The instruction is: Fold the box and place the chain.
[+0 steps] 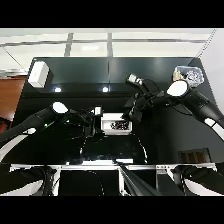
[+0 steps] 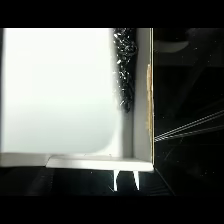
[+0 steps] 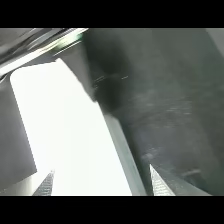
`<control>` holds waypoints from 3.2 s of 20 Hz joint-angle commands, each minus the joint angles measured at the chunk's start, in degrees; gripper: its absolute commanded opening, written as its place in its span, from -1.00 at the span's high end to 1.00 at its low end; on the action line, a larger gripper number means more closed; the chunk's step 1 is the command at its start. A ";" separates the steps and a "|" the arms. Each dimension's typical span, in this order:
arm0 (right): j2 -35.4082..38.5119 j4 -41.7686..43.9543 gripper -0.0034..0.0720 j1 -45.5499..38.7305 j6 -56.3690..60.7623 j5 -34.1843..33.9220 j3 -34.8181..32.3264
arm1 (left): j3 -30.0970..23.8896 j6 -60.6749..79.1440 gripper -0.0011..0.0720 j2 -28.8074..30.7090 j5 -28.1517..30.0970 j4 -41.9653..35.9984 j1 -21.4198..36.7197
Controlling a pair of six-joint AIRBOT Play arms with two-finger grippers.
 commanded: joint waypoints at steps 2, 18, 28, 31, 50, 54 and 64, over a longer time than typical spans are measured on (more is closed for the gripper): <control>-0.11 -2.38 -0.97 2.95 -5.57 2.19 -1.29 | 0.04 0.07 -0.13 -0.04 -0.02 0.02 -0.04; 4.44 -2.43 -0.97 4.35 -0.11 2.45 3.26 | 0.04 0.07 -0.13 -0.04 -0.15 0.02 -0.04; -0.55 -2.21 -0.85 0.42 0.04 -2.84 -0.87 | 0.04 0.09 -0.13 -0.04 -0.17 0.02 -0.04; -1.05 -2.64 -0.84 2.82 -0.24 0.48 -2.25 | 0.04 0.07 -0.13 -0.04 -0.15 0.02 -0.04; -2.03 -6.71 0.09 6.62 -1.66 -2.36 -2.47 | 0.04 0.07 -0.13 -0.04 -0.17 0.02 -0.04; -2.03 -6.73 0.30 6.62 -1.66 -2.36 -2.47 | 0.04 0.07 -0.13 -0.04 -0.17 0.02 -0.04; -2.03 -7.76 0.19 6.64 -1.64 -1.66 -2.51 | 0.04 0.07 -0.13 -0.04 -0.17 0.02 -0.04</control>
